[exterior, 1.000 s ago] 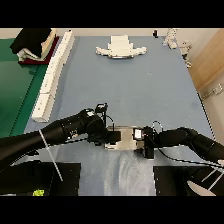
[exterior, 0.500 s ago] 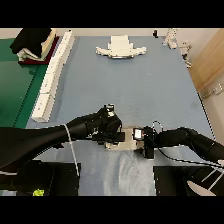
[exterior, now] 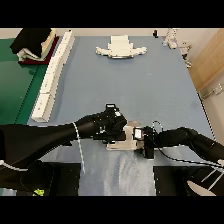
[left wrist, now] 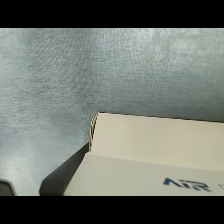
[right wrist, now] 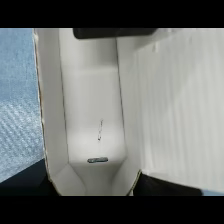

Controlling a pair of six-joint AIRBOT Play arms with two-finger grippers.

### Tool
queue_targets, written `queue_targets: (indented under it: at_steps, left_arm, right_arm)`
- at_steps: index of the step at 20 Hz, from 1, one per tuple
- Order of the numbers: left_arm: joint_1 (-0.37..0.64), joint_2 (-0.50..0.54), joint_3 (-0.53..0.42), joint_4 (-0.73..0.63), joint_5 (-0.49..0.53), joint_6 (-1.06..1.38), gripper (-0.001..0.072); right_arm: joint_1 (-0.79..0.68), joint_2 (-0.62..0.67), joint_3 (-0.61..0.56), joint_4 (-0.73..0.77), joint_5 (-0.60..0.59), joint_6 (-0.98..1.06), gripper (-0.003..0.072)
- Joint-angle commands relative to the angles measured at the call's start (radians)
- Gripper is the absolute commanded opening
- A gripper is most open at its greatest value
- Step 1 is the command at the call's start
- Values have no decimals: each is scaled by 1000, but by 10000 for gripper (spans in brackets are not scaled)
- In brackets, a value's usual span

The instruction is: Fold the box.

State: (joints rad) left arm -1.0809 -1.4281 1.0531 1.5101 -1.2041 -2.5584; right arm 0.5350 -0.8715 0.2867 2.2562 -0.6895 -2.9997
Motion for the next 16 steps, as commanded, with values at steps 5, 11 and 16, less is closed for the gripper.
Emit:
queue_targets:
  at_steps: [5, 11, 16]
  left_arm:
    - [-29, -4, 3, 3, -3, -2, 17]
    - [-29, -4, 26, 12, -56, 16, 606]
    - [-39, 16, 116, 25, -233, 118, 605]
  right_arm:
    - [1, 0, 1, -1, 0, -1, 536]
    - [1, 0, 1, -1, 0, -1, 536]
    - [1, 0, 1, -1, 0, -1, 536]
